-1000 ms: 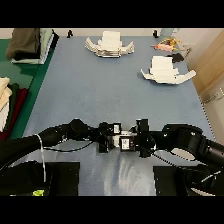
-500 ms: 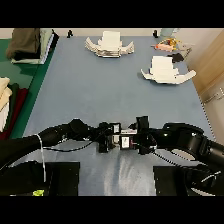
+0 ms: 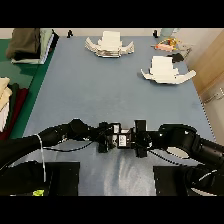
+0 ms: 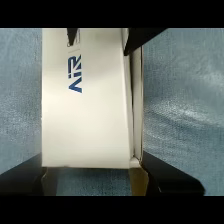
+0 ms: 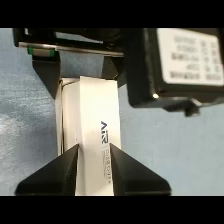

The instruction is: Fold the box.

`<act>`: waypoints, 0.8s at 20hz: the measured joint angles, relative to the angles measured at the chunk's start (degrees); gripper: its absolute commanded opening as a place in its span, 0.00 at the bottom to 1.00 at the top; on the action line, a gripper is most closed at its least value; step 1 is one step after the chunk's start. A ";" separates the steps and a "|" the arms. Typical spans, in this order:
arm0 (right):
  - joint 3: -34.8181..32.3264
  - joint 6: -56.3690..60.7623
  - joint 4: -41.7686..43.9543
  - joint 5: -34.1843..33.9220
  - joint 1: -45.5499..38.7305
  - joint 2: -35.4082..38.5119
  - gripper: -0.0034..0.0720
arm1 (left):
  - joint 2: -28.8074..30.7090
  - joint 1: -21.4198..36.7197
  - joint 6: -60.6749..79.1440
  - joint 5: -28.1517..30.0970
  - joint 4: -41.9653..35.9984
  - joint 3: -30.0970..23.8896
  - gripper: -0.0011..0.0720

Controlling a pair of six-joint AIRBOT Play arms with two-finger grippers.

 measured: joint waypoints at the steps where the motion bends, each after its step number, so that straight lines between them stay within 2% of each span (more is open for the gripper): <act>1: 0.00 0.00 0.72 0.24 0.00 -0.11 0.39 | 0.00 0.00 0.07 -0.02 0.13 0.00 0.60; 2: 0.00 0.00 1.36 0.44 0.00 -0.20 0.32 | 0.00 0.00 0.11 -0.02 0.15 0.00 0.60; 3: -0.02 -0.02 1.77 0.85 0.00 -0.26 0.15 | 0.00 0.00 0.09 -0.04 0.13 0.00 0.60; 14: 0.00 -0.04 5.60 3.37 0.00 -1.46 0.15 | 0.00 0.00 -0.04 -0.20 0.00 0.00 0.60; 16: 0.11 -0.04 5.79 3.63 0.00 -1.55 0.19 | 0.00 0.00 -0.04 -0.17 -0.02 0.00 0.60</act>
